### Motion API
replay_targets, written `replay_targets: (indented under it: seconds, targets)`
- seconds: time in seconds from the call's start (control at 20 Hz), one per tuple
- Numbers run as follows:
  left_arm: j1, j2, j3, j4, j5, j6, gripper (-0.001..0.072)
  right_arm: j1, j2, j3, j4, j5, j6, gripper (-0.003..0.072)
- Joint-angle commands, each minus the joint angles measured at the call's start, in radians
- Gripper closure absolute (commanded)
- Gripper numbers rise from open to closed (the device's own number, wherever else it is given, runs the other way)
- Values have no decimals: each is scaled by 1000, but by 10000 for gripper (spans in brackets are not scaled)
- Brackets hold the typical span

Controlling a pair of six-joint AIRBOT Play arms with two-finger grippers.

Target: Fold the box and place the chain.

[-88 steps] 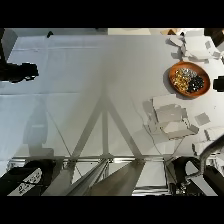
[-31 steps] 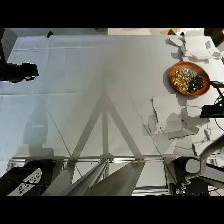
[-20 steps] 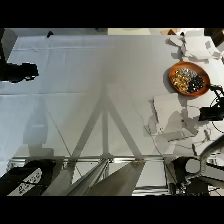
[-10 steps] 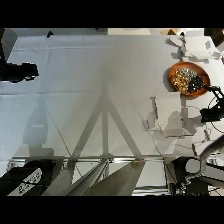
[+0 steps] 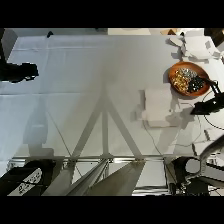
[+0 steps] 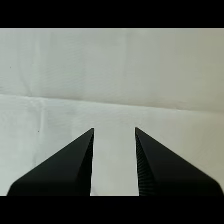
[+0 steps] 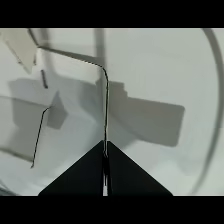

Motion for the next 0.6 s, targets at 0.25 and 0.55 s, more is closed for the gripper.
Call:
replay_targets:
  seconds: [0.25, 0.55]
  targets:
    - [0, -1, 0, 0, 0, 0, 432, 127, 14, -47, 446, -101, -189, 681]
    - [0, -1, 0, 0, 0, 0, 432, 421, 17, -47, 598, -367, -190, 681]
